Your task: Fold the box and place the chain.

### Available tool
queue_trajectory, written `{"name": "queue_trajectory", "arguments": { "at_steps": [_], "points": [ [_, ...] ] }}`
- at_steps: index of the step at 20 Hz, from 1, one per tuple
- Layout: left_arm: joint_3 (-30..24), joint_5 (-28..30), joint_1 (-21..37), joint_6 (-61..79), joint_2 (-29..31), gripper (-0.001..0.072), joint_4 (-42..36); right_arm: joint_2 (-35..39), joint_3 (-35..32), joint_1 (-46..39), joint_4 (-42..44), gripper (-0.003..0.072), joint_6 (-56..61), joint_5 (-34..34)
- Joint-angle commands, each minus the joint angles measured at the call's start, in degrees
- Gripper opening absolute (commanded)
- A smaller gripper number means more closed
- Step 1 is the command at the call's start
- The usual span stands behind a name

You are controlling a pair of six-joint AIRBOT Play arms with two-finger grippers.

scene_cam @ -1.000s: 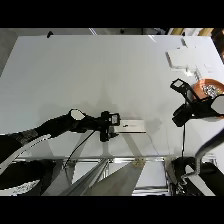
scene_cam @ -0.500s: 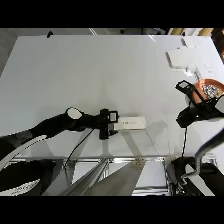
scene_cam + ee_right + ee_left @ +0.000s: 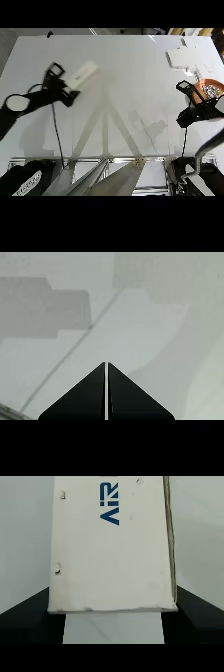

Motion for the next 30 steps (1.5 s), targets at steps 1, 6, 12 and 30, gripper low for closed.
{"name": "queue_trajectory", "arguments": {
  "at_steps": [1, 6, 12, 30],
  "points": [
    [0.0, -3.2, 17.7, -24.7, 3.2, 0.0348, 18.5, 0.0, 0.0, 0.0, 0.0, 0.0023, 0.0, 0.0],
    [-0.1, -9.4, 36.7, -37.1, -0.4, 0.0353, 21.9, 0.0, 0.0, 0.0, 0.0, 0.0023, 0.0, 0.0],
    [-0.1, -17.2, 41.3, -39.7, -5.3, 0.0579, 25.8, 0.0, 0.0, 0.0, 0.0, 0.0023, 0.0, 0.0],
    [-0.1, -19.2, 30.7, -42.0, 13.2, 0.0695, 26.6, 0.0, 0.0, 0.0, 0.0, 0.0023, 0.0, 0.0]
  ]
}}
